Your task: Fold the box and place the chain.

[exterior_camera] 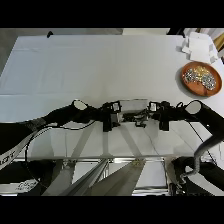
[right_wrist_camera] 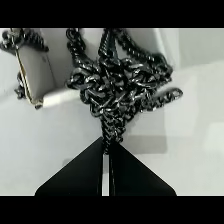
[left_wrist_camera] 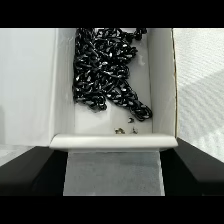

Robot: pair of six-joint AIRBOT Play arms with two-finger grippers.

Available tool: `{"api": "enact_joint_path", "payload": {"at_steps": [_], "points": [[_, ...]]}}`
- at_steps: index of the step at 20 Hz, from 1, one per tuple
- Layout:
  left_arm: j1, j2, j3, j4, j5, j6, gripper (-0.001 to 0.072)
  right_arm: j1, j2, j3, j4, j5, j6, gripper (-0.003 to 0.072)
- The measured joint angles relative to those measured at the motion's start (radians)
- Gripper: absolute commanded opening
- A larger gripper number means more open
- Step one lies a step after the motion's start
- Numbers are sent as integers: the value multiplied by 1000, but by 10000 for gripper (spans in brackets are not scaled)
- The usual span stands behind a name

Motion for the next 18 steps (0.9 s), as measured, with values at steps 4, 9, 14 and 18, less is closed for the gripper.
{"api": "enact_joint_path", "payload": {"at_steps": [4,9,14,18], "points": [[0,0,0,0,0,0,252,0,106,3,-30,2,59,8],[0,0,0,0,0,0,252,0,259,82,69,87,290,8],[0,0,0,0,0,0,252,0,307,233,240,288,407,8],[0,0,0,0,0,0,252,0,315,300,398,348,433,8]]}}
